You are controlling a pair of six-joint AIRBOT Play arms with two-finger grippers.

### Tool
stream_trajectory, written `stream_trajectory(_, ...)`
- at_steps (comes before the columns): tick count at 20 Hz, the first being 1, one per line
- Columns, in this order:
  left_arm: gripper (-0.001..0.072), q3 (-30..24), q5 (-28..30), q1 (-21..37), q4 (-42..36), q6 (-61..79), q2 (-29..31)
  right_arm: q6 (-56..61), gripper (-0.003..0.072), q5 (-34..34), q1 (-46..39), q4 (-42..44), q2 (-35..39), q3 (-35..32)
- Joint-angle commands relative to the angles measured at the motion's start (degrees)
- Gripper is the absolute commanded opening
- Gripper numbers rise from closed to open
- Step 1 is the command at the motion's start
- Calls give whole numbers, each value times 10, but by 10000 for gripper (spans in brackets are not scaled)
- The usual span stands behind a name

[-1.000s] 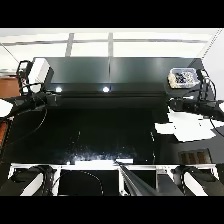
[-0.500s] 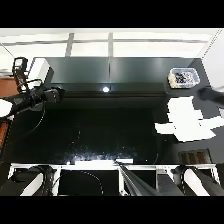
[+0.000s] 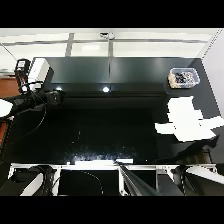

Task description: Fold the box and place the chain.

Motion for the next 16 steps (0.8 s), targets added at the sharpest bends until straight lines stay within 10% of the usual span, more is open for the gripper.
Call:
stream_trajectory(1, 708, 0, -2, 0, 0, 0, 0, -152, 698, 215, -38, 125, -148, 92)
stream_trajectory(14, 708, 0, -2, 0, 0, 0, 0, -147, 690, 345, 69, 80, -294, 164)
stream_trajectory(16, 708, 0, -2, 0, 0, 0, 0, -148, 407, 351, 71, 84, -294, 164)
